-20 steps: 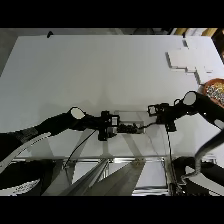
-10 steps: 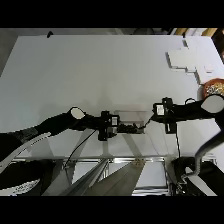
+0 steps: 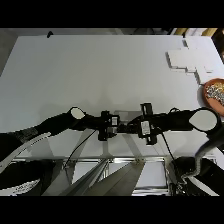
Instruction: Fold the box and place the chain.
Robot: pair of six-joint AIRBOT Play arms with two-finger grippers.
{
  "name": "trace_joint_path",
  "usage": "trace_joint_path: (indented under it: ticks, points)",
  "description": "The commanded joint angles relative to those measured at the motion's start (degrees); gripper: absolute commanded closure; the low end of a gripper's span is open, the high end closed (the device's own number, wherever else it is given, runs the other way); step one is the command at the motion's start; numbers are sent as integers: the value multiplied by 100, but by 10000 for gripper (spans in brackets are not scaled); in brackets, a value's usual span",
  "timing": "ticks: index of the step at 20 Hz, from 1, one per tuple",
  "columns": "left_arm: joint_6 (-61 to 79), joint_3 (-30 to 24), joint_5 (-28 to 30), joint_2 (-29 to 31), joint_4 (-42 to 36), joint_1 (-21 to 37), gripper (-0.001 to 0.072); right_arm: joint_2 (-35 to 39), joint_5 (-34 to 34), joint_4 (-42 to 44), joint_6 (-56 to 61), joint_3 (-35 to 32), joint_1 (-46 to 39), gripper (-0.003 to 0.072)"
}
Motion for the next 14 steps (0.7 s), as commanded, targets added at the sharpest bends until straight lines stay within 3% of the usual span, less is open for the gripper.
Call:
trace_joint_path:
  ticks: [1,3,4,9,14]
  points:
    - [0,0,2,4,0,2,321,-243,-428,-122,354,7,256,645]
    - [0,0,2,4,0,2,321,-363,-448,-413,474,7,254,449]
    - [0,0,2,4,0,2,321,-348,-444,-570,474,9,254,432]
    - [0,0,2,4,0,2,321,199,-348,-2127,476,11,118,434]
    - [0,0,2,4,0,2,321,442,280,-2317,417,9,-1504,434]
